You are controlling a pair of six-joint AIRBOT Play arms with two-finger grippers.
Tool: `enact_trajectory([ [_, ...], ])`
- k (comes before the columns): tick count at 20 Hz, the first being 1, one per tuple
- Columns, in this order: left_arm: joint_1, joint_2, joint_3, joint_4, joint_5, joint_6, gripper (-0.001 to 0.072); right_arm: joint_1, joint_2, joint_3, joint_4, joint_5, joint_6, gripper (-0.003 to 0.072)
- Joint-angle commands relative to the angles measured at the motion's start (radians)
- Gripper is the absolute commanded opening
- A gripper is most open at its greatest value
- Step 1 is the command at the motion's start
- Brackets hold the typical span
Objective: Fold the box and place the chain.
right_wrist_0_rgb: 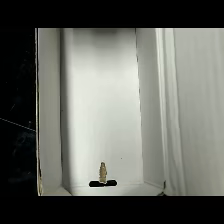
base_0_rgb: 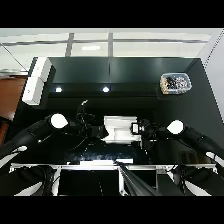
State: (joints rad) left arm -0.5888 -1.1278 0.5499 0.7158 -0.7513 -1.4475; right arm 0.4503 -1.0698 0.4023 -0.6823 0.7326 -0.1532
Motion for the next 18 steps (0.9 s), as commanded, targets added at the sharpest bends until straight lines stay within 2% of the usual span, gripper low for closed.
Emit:
enact_trajectory([
  [1, -0.048, 0.001, 0.001, 0.047, 0.076, -0.077, 0.0676, 0.0, 0.0, 0.0, 0.0, -0.004, 0.0, 0.0477],
  [6, -0.071, 0.0, 0.002, 0.068, 0.124, -0.144, 0.0675, 0.0, 0.0, 0.0, -0.001, -0.004, 0.0, 0.0477],
  [11, -0.121, 0.0, 0.058, 0.321, 0.118, -0.373, 0.0675, 0.0, 0.0, 0.0, -0.002, -0.004, 0.0, 0.0477],
  [14, -0.148, -0.018, 0.111, 0.467, 0.035, -0.517, 0.0675, 0.0, 0.0, 0.0, -0.003, -0.005, 0.0, 0.0477],
  [17, -0.161, -0.046, 0.159, 0.511, -0.051, -0.558, 0.0673, 0.0, 0.0, 0.0, -0.003, -0.005, 0.0, 0.0477],
  [18, -0.166, -0.057, 0.175, 0.516, -0.066, -0.575, 0.0641, 0.0, 0.0, 0.0, -0.003, -0.005, 0.0, 0.0477],
])
